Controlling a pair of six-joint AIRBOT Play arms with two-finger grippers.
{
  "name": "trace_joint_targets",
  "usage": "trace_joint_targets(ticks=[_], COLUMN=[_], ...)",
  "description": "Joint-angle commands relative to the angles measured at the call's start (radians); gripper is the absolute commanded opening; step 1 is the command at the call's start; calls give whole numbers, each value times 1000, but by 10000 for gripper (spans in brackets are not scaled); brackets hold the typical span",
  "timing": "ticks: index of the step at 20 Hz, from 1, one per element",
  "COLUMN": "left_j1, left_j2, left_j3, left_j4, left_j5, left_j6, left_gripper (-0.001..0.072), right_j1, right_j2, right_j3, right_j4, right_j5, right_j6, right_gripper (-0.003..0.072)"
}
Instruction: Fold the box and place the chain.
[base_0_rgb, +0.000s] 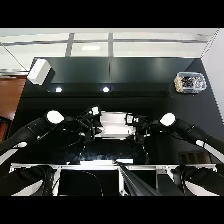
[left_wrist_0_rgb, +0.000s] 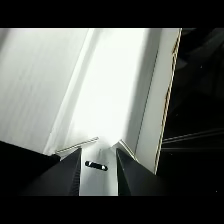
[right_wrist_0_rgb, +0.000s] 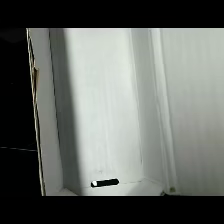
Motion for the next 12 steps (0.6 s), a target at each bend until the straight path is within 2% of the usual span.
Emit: trace_joint_targets(ticks=[1,6,7,8,12], left_j1=[-5,-6,-6,-6,-9], left_j2=[-6,-6,-6,-6,-6], left_j3=[0,0,0,0,0], left_j4=[-26,-26,-26,-26,-24], left_j5=[6,4,5,4,2], left_j6=[0,1,0,0,1], left_gripper=[268,260,292,388,419], right_j1=[1,1,1,1,1], right_j2=[-1,-1,-1,-1,-1], right_j3=[-1,-1,-1,-1,-1], right_j4=[1,1,1,1,1], right_j5=[0,0,0,0,0], right_j6=[0,0,0,0,0], right_gripper=[233,233,233,233,233])
